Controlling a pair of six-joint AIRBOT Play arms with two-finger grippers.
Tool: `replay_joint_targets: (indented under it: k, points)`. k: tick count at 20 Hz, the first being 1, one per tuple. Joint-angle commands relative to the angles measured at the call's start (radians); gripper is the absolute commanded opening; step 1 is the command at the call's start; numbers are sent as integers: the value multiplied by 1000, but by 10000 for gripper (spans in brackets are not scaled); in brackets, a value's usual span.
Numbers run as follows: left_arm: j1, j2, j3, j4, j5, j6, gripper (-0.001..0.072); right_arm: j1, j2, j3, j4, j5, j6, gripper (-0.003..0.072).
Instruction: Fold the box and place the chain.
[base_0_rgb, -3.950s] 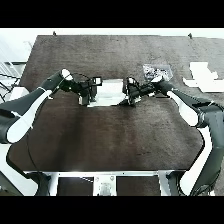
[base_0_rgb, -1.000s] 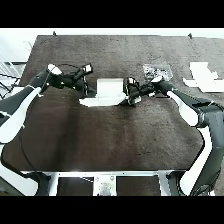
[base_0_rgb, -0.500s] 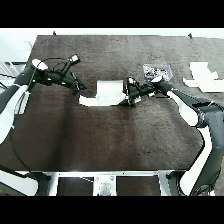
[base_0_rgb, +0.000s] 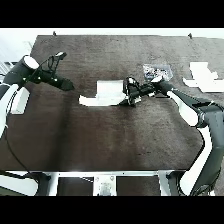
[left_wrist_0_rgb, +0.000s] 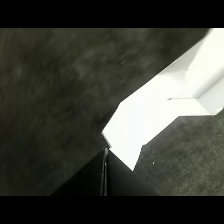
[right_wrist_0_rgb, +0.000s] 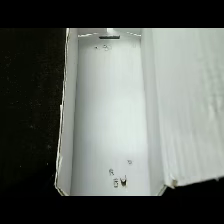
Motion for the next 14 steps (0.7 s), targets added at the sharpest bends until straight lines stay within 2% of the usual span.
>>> replay_joint_targets:
  k: [1, 4, 8, 14]
  points:
    - [1, -8, -45, 42, 9, -128, 14, 0, 0, 1, 0, 0, 0, 556]
    - [-1, -64, -47, 32, 6, -149, 15, 0, 0, 1, 0, 0, 0, 556]
    - [-2, -127, -48, -56, 18, -152, 15, 0, 0, 1, 0, 0, 0, 556]
    - [-9, -209, -48, -106, -24, -143, 17, 0, 0, 1, 0, 0, 0, 556]
